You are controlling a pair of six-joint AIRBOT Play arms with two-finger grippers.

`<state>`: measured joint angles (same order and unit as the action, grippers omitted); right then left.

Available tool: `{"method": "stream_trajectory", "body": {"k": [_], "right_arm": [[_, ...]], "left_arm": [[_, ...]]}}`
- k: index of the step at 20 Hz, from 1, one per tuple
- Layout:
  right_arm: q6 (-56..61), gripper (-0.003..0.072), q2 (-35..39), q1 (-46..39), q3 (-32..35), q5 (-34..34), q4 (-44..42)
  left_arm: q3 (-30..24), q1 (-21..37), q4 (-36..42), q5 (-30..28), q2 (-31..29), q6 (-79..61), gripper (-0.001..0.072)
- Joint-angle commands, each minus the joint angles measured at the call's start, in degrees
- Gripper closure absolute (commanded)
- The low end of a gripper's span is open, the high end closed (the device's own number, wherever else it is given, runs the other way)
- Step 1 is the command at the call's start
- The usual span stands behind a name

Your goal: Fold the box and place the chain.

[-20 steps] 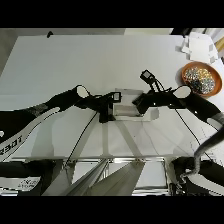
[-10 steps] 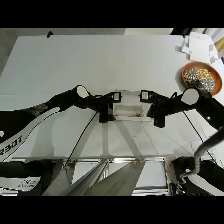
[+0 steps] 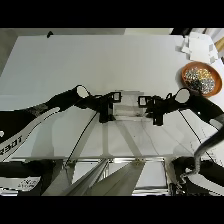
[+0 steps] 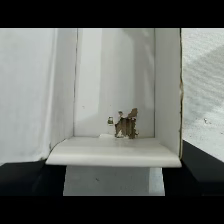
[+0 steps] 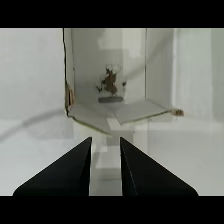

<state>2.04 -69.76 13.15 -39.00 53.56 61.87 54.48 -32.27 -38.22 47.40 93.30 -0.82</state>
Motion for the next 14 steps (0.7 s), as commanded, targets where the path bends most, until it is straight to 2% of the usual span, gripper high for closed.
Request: {"method": "stream_trajectory", "body": {"k": [1, 2, 5, 8, 11, 13, 14], "right_arm": [[-4.31, 0.0505, -2.36, -0.24, 0.09, -1.18, -4.31], [-4.31, 0.0509, -2.43, -0.24, 0.09, -1.31, -5.14], [-5.60, 0.0583, -2.40, -0.24, 0.09, -2.82, -10.56], [-6.88, 0.0583, -2.40, -0.24, 0.09, -3.37, -14.38], [-6.84, 0.0581, -2.40, -0.24, 0.09, -3.15, -14.62], [-6.84, 0.0546, -2.40, -0.24, 0.09, -2.97, -15.96], [-6.84, 0.0475, -2.40, -0.22, 0.09, -2.86, -16.63]], "left_arm": [[0.00, 0.04, 0.00, -0.02, 0.04, -0.02, 0.0693], [0.00, 0.04, 0.00, -0.04, 0.04, -0.02, 0.0693], [0.00, 0.04, 0.00, -0.02, 0.04, -0.02, 0.0693], [0.00, 0.04, 0.00, -0.02, 0.04, -0.02, 0.0693], [0.00, 0.04, 0.00, -0.02, 0.04, 0.00, 0.0693], [0.00, 0.04, 0.00, -0.02, 0.04, -0.02, 0.0693], [0.00, 0.04, 0.00, -0.02, 0.02, -0.02, 0.0693]]}}
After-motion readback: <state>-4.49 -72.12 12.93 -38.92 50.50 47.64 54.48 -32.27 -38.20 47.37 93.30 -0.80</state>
